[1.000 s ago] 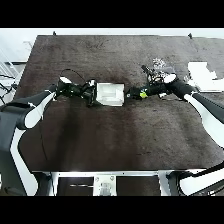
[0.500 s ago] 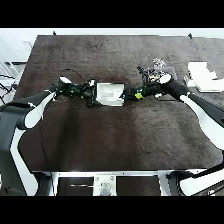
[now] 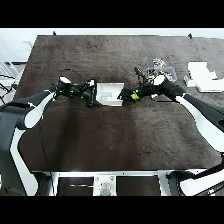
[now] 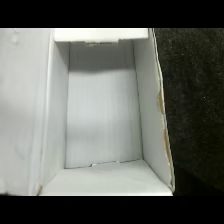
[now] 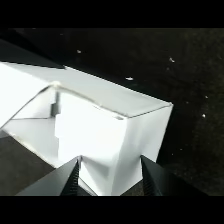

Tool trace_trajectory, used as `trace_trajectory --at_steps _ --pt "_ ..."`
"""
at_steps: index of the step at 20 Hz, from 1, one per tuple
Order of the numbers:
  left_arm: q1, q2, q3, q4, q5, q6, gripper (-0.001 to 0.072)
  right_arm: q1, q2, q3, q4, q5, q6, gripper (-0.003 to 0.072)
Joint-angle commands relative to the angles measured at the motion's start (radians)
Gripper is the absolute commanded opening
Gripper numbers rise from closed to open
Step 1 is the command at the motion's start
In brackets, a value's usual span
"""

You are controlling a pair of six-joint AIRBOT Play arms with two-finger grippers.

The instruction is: Fold the box and place the chain.

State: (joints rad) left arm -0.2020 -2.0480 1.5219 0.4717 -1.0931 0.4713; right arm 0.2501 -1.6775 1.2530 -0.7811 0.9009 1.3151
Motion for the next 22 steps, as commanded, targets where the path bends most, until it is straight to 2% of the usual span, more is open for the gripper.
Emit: trace_trajectory --at_steps 1,7,13,16,18,22 --pt "0.000 -0.001 0.000 0.000 0.002 0.001 0.0452 0.026 0.000 0.029 -0.135 -0.018 0.128 0.0437" --pt "0.000 -0.001 0.000 0.000 0.002 0.001 0.0451 0.076 -0.014 0.146 -0.442 0.050 0.349 0.0438" --pt "0.000 -0.001 0.000 0.000 0.002 0.001 0.0451 0.106 -0.121 0.276 -0.476 0.163 0.385 0.0438" --pt "0.000 -0.001 0.000 0.000 0.002 0.000 0.0451 0.140 -0.150 0.350 -0.583 0.196 0.423 0.0437" --pt "0.000 -0.001 0.000 0.000 0.002 0.001 0.0451 0.151 -0.162 0.393 -0.668 0.258 0.492 0.0437" --pt "0.000 -0.001 0.000 0.000 0.001 0.000 0.0451 0.154 -0.179 0.425 -0.706 0.262 0.537 0.0437"
